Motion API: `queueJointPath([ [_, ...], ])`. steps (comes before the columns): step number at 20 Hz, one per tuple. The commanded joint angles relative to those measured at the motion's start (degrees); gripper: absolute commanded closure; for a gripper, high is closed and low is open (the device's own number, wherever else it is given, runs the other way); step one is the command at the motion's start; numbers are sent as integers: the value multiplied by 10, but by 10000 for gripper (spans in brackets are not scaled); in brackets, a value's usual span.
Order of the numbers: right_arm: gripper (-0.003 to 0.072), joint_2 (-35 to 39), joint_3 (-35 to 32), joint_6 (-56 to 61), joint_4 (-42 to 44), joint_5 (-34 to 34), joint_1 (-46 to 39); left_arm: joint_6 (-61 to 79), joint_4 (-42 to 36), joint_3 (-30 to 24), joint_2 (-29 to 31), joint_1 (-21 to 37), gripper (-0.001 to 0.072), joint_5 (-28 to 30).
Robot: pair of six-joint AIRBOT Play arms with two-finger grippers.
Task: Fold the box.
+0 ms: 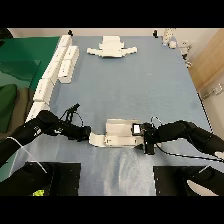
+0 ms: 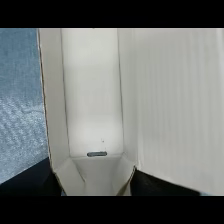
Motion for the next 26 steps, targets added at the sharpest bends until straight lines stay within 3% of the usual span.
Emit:
queueJointPath([
  [1,153,0,1,0,0,0,0,4,-19,2,-1,-16,697,0],
  [11,153,0,0,0,0,0,0,7,-57,10,-1,-41,692,-10],
  [12,153,0,1,0,0,0,0,7,-56,13,-1,-41,644,-15],
  [13,153,0,1,0,0,0,0,6,-56,16,-1,-40,400,-18],
  [14,152,0,1,0,0,0,0,7,-56,20,-1,-40,336,-24],
  [15,152,0,1,0,0,0,0,6,-56,23,-1,-40,367,-30],
  [26,152,0,0,0,0,0,0,0,-70,49,-2,-41,360,-59],
])
